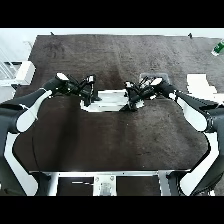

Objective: Fold the box and place the chain.

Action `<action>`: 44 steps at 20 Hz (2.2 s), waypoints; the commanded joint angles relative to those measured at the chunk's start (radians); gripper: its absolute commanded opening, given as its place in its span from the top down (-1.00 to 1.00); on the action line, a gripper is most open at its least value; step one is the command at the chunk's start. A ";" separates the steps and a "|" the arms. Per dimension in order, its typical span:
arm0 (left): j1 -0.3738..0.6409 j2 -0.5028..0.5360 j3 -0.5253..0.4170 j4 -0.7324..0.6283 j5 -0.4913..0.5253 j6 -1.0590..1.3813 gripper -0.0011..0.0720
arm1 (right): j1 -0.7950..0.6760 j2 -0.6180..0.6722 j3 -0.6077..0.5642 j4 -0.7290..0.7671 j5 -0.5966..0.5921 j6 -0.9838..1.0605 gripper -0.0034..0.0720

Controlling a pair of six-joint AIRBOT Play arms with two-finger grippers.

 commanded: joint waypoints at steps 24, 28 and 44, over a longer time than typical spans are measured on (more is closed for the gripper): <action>0.001 0.000 0.001 0.000 0.001 0.000 0.91 | 0.000 -0.001 0.000 -0.002 0.002 -0.001 -0.52; 0.001 0.000 0.001 0.001 0.002 0.001 0.91 | 0.000 -0.001 0.000 -0.002 0.002 -0.001 -0.52; 0.081 0.014 0.092 0.025 -0.169 -0.025 0.32 | 0.000 -0.001 0.000 -0.002 0.002 -0.001 -0.52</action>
